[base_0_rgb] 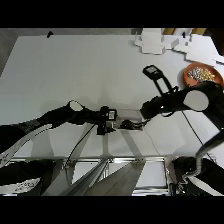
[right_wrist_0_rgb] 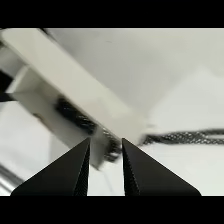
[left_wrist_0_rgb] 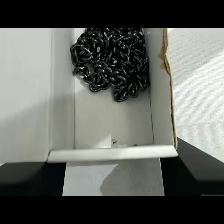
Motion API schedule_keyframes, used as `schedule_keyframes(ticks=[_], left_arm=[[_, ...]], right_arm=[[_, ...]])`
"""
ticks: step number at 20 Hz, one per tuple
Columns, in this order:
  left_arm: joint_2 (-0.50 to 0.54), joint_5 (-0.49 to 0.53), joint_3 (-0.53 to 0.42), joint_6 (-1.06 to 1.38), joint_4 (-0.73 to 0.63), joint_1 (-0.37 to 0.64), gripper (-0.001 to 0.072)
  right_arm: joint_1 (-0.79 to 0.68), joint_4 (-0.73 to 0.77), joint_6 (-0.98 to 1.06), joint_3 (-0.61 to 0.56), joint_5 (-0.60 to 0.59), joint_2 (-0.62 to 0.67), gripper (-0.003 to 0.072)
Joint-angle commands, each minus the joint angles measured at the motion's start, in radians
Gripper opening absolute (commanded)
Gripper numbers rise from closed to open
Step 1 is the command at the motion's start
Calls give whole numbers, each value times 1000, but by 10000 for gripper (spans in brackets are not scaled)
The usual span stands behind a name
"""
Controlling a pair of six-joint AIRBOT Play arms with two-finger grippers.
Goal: Fold the box and place the chain.
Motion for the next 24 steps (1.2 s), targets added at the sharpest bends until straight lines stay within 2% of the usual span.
schedule_keyframes(ticks=[1,5,9,10,12,13,21,23,24], left_arm=[[0,0,0,0,0,0,273],[0,0,0,0,0,0,273],[0,0,0,0,0,0,273],[0,0,0,0,0,0,273],[0,0,0,0,0,0,273],[0,0,0,0,0,0,273],[0,0,0,0,0,0,273],[0,0,0,0,0,0,273],[0,0,0,0,0,0,273]], right_arm=[[-149,-122,1,13,82,7,226],[-310,-138,1,-24,43,-24,221],[-359,-138,0,-75,-25,-111,227],[-359,-137,0,-83,-40,-141,251],[-359,-138,0,-89,-69,-198,391],[-359,-139,0,-89,-80,-225,400],[-359,-138,0,-89,-121,-354,390],[-359,-138,0,-90,-134,-357,325],[-359,-138,0,-90,-136,-359,319]])
